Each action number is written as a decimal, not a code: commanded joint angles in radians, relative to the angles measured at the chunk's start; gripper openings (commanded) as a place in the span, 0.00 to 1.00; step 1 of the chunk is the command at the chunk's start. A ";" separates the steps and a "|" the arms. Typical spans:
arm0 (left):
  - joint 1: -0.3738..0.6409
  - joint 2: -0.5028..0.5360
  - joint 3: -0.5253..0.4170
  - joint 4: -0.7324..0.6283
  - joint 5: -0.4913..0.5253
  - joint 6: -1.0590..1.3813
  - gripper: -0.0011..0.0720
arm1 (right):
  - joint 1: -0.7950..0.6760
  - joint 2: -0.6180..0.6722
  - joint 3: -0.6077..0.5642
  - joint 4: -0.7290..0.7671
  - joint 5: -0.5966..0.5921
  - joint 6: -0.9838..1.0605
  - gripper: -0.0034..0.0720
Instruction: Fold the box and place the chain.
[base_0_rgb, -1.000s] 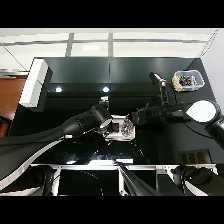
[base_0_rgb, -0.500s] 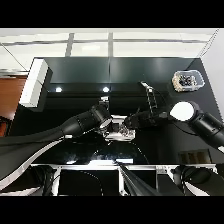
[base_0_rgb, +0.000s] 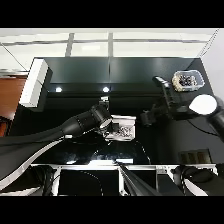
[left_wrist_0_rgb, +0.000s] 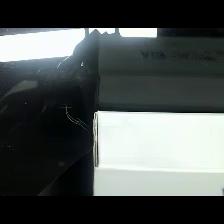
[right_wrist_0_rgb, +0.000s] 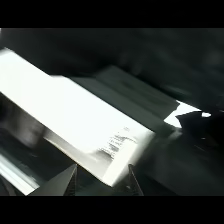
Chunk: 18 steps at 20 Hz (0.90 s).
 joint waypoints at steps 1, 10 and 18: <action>0.000 -0.001 0.000 0.000 0.000 0.000 0.05 | -0.078 0.089 -0.063 -0.079 0.021 -0.041 0.54; 0.000 0.000 0.002 -0.021 0.014 0.000 0.05 | -0.077 0.092 -0.140 -0.079 -0.224 -0.035 0.54; 0.021 0.063 0.047 -0.054 -0.050 0.172 0.60 | -0.077 0.092 -0.140 -0.083 -0.175 -0.035 0.54</action>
